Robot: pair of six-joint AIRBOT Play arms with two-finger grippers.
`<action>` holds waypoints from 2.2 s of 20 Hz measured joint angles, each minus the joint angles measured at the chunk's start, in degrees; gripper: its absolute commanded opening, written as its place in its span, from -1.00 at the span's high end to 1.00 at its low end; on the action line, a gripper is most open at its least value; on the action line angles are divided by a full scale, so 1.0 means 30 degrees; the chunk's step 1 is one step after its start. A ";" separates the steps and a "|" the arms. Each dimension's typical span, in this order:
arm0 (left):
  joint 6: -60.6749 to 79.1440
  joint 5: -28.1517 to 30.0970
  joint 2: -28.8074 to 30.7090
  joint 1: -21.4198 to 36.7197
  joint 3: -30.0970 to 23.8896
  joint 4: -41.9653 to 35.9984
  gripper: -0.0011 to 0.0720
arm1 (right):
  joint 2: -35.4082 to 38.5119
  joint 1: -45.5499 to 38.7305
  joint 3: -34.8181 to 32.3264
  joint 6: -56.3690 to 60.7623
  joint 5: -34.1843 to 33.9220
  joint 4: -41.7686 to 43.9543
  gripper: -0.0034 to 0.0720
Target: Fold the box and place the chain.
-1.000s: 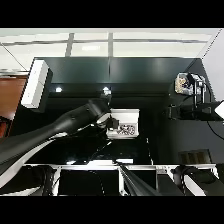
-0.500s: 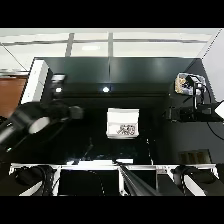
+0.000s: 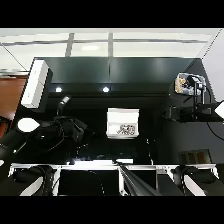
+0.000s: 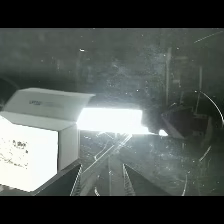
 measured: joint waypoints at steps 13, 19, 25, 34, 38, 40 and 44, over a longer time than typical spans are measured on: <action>1.4280 0.1122 -0.6105 -0.3024 0.3053 0.0648 -0.97 | 0.0000 0.0015 0.0000 0.0641 0.0248 0.0051 0.10; 1.5052 0.1020 -0.8029 -0.3439 0.4102 -0.0612 -0.97 | 0.0000 0.0015 0.0000 0.0692 0.0219 0.0066 0.10; 1.4950 0.1253 -0.8590 -0.3832 0.4568 -0.0809 -0.97 | 0.0000 0.0015 0.0000 0.0692 0.0015 0.0058 0.10; 1.3952 0.1392 -0.9326 -0.4204 0.5384 -0.0481 -0.97 | 0.0000 0.0015 0.0000 0.0692 -0.0029 0.0051 0.10; 1.3959 0.1392 -0.9493 -0.4699 0.5610 -0.0299 -0.97 | 0.0000 0.0015 0.0000 0.0685 -0.0044 0.0007 0.10; 1.3988 0.1486 -0.9595 -0.4874 0.5748 -0.0291 -0.83 | 0.0000 0.0015 0.0000 0.0685 -0.0044 -0.0022 0.10; 1.4047 0.1581 -0.9675 -0.5027 0.5880 -0.0240 -0.22 | 0.0000 0.0015 0.0000 0.0678 -0.0044 -0.0029 0.10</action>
